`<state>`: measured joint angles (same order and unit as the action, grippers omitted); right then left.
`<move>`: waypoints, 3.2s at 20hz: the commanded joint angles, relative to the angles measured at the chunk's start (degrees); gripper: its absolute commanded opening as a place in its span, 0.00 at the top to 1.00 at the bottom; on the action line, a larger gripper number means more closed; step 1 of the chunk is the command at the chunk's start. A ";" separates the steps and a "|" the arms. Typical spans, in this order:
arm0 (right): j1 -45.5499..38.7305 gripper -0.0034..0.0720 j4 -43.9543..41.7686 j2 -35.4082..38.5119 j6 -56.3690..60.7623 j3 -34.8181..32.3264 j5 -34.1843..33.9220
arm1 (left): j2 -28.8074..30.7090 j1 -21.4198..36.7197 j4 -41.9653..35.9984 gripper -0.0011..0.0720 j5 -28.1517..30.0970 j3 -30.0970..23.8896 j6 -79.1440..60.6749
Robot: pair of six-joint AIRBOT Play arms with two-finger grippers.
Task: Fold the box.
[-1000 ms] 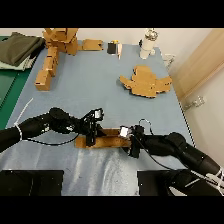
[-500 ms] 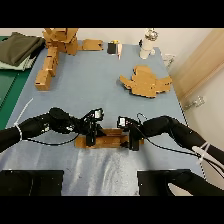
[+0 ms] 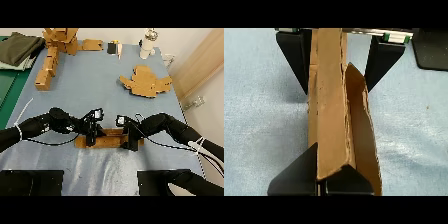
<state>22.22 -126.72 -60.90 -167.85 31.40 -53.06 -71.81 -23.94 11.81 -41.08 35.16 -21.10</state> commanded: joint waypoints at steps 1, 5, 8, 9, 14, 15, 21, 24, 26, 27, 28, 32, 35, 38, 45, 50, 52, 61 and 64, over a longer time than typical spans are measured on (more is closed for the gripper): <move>0.83 0.01 -0.44 -0.22 0.83 0.07 -0.48 | -0.02 0.00 0.00 0.97 0.02 0.04 -0.02; 3.67 0.35 -0.59 -0.22 -2.69 0.00 -0.81 | 0.00 0.00 0.00 0.97 0.02 0.04 -0.02; 3.93 0.35 -0.59 -0.22 -3.67 -0.96 -1.29 | 0.00 0.00 0.00 0.97 0.04 0.04 -0.02; 3.93 0.35 -0.59 -0.22 -4.09 -1.07 -1.01 | 0.00 0.00 0.00 0.97 0.04 0.04 -0.02; 3.89 0.18 -0.11 -0.57 -4.07 -1.11 0.66 | -0.02 0.00 0.00 0.97 0.02 0.04 -0.02; 3.89 0.18 -0.13 -0.57 -4.07 -1.05 1.11 | 0.00 0.00 0.00 0.97 0.02 0.04 -0.02; 3.85 0.10 0.44 -0.57 -4.07 -0.85 4.52 | -0.02 0.00 0.00 0.97 0.02 0.04 -0.02; 3.93 0.10 -0.57 -0.57 -2.69 -0.87 4.61 | 0.00 0.00 0.00 0.97 0.02 0.04 -0.02; 3.96 0.10 -0.37 -0.57 -1.60 -0.87 4.92 | -0.02 0.00 0.00 0.97 0.02 0.04 -0.02; 3.96 0.10 -0.35 -0.57 -1.60 -0.87 5.09 | -0.02 0.00 0.00 0.97 0.02 0.04 -0.02; 3.96 0.10 -0.35 -0.57 -1.60 -0.87 5.16 | 0.00 0.00 0.00 0.97 0.02 0.04 -0.02; 3.96 0.10 -0.35 -0.57 -1.60 -0.90 5.16 | 0.00 0.00 0.00 0.97 0.02 0.04 -0.02; 3.96 0.10 -0.35 -0.57 -1.60 -0.87 5.03 | 0.00 0.00 0.00 0.97 0.00 0.04 -0.02; 3.96 0.10 -0.35 -0.57 -1.62 -0.90 5.03 | 0.00 0.00 -2.29 0.97 2.67 0.15 -1.73; 3.96 0.10 -0.22 -0.57 -1.62 -0.87 5.05 | 0.04 -0.13 -4.42 0.97 1.05 0.13 0.79; 3.96 0.10 0.68 -0.59 -1.62 -0.90 5.09 | 0.02 -0.13 -4.09 0.97 1.07 0.13 2.78; 3.96 0.10 1.01 -0.59 -1.62 -0.92 5.09 | 0.02 -0.13 -4.04 0.97 1.07 0.13 2.75; 3.96 0.10 0.70 -2.93 -1.62 -0.87 5.01 | 0.02 -0.13 -3.63 0.97 1.20 0.02 2.75; 3.96 0.22 0.98 -2.95 -1.62 -0.90 5.03 | 0.02 -0.13 -3.65 0.97 1.18 0.02 2.75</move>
<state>26.20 -125.91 -63.75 -169.49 30.48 -47.90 -71.83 -24.08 8.08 -39.94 35.22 -18.37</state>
